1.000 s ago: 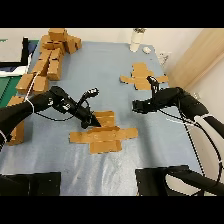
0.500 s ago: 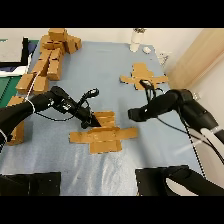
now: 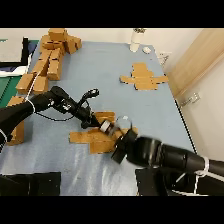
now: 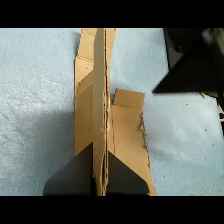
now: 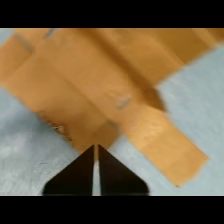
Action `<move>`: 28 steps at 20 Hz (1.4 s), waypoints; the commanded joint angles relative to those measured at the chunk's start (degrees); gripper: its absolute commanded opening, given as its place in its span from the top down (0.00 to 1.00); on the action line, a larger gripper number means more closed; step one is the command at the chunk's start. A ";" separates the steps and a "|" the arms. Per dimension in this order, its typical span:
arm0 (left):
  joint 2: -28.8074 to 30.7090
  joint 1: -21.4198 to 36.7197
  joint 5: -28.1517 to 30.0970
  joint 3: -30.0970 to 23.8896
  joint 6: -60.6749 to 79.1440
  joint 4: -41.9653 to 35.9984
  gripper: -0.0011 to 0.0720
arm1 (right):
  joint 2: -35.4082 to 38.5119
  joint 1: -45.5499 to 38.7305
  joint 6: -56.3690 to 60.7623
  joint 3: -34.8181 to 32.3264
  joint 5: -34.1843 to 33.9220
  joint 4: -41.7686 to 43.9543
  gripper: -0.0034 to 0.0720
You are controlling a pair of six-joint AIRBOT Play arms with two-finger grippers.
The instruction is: Fold the box.
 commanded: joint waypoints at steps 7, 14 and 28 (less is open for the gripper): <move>-0.02 0.00 0.04 0.04 0.00 0.00 0.97 | -4.61 8.07 0.61 -5.64 7.15 -7.82 0.32; -0.02 -0.02 0.02 0.04 0.00 0.00 0.97 | -6.54 8.07 2.03 -5.05 7.10 -13.55 0.34; -0.02 -0.02 0.00 0.04 0.00 0.00 0.97 | -6.51 8.07 9.40 -4.31 7.30 -22.36 0.36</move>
